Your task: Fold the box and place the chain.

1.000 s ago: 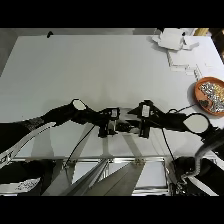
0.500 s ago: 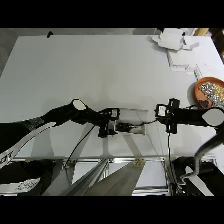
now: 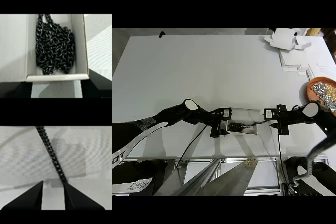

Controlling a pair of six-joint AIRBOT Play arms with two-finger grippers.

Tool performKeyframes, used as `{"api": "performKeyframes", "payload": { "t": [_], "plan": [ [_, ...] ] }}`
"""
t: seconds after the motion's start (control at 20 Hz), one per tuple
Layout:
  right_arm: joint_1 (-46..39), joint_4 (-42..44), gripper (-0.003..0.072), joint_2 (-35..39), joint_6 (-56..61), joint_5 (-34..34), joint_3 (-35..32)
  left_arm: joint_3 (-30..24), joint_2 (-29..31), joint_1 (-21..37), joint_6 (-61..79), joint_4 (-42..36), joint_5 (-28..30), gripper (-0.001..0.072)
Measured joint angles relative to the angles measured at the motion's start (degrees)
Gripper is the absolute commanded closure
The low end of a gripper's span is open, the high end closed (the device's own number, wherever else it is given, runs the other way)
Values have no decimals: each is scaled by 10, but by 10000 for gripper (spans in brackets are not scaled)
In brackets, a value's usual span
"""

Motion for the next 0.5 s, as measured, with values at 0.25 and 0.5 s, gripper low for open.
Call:
{"api": "performKeyframes", "payload": {
  "t": [0.25,0.5],
  "plan": [
    [-1,1,401,-26,-6,-35,0,0,0,0,0,0,0,437],
    [-1,0,666,-35,-8,-25,-1,0,0,0,0,0,0,437]
  ]
}}
